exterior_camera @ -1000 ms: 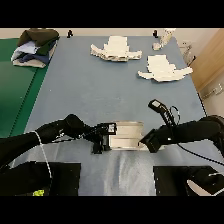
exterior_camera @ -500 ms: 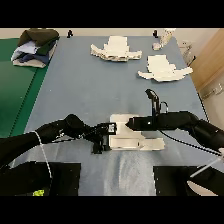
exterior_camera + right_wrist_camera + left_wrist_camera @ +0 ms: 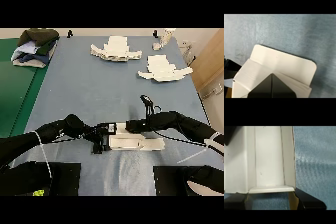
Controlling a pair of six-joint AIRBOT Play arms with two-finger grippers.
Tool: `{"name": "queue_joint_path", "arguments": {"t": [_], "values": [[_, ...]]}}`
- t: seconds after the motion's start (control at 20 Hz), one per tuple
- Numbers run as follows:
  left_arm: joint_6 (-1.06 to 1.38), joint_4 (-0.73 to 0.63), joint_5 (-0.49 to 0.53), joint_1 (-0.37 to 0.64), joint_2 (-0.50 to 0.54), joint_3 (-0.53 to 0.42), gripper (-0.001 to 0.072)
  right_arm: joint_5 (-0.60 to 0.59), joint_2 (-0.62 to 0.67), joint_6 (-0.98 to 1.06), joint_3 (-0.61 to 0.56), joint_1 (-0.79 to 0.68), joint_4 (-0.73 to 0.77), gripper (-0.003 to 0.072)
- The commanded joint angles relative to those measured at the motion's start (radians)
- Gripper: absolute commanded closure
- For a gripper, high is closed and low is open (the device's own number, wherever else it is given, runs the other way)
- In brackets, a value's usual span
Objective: Fold the box.
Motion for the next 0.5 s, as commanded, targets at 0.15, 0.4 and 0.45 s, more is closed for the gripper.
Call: {"name": "queue_joint_path", "arguments": {"t": [0.15,0.4,0.45], "values": [[0.001,0.000,0.000,0.001,0.000,0.000,0.0206,-0.029,0.008,-0.046,0.000,0.001,-0.011,0.0682],[0.001,0.000,0.000,0.001,0.000,0.000,0.0206,-0.079,0.176,-0.090,0.040,0.000,-0.104,0.0681],[0.001,0.000,0.000,0.001,0.000,0.000,0.0206,-0.102,0.222,-0.090,0.051,0.000,-0.135,0.0682]]}}
